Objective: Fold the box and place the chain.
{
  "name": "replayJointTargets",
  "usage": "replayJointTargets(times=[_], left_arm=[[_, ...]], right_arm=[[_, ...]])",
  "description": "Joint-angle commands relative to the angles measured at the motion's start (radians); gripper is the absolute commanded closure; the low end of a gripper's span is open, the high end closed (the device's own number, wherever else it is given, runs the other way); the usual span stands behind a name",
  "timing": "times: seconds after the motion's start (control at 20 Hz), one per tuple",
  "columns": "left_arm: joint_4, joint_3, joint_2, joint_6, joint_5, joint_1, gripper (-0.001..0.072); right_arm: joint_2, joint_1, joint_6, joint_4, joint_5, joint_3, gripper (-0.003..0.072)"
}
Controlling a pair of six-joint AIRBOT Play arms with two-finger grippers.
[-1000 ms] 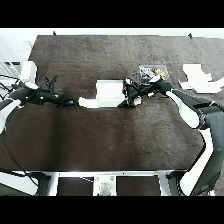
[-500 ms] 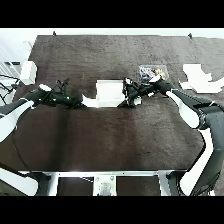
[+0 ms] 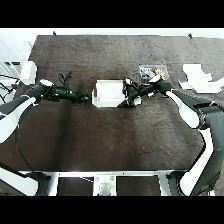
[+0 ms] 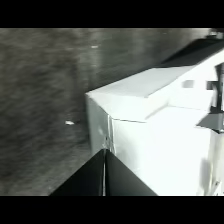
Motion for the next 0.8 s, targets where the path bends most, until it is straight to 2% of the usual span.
replayJointTargets(times=[0.0,0.05,0.35,0.4,0.75], left_arm=[[-0.014,0.018,0.001,0.001,-0.002,-0.024,0.055],[-0.018,0.018,0.001,0.008,-0.001,-0.028,0.0423],[-0.017,0.018,0.01,0.011,-0.014,-0.028,0.0419],[-0.018,0.019,0.01,0.009,-0.014,-0.028,0.0391],[-0.008,0.039,0.01,-0.003,0.017,-0.061,0.039]], right_arm=[[0.0,0.0,0.0,0.0,0.0,0.0,0.0107],[0.0,0.0,0.0,0.0,0.0,0.0,0.0108],[0.0,0.0,0.0,0.0,0.0,0.0,0.0108],[0.0,0.0,0.0,0.0,0.0,0.0,0.0108],[0.0,0.0,0.0,0.0,0.0,0.0,0.0108]])
